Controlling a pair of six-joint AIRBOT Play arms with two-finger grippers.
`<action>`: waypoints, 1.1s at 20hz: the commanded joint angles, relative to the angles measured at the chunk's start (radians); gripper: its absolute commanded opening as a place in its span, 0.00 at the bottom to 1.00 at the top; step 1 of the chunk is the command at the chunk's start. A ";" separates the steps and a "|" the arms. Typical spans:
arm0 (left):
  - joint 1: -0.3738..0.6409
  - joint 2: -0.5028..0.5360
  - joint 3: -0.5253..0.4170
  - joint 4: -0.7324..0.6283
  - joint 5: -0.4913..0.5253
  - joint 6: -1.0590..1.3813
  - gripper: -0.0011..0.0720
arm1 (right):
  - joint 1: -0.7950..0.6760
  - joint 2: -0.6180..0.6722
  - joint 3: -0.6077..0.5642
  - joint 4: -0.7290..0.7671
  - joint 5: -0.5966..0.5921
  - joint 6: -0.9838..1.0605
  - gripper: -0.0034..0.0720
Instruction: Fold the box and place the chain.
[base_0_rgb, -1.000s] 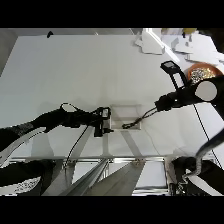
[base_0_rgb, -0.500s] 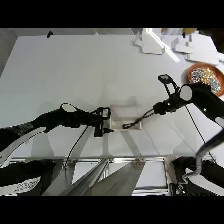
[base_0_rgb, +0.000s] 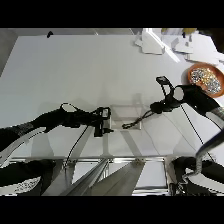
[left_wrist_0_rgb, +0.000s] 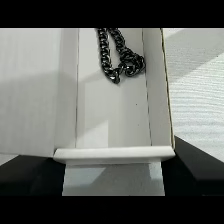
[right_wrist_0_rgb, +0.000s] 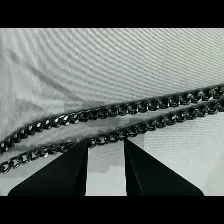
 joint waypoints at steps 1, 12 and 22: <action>0.000 0.001 0.000 0.000 0.000 0.000 0.30 | -0.001 -0.010 0.000 -0.001 -0.013 0.007 0.33; 0.000 0.001 0.000 0.000 0.000 0.000 0.30 | 0.000 -0.012 0.000 -0.009 0.074 0.023 0.25; 0.000 0.001 0.000 0.000 0.000 0.000 0.30 | 0.000 -0.011 0.000 -0.008 0.043 0.023 0.15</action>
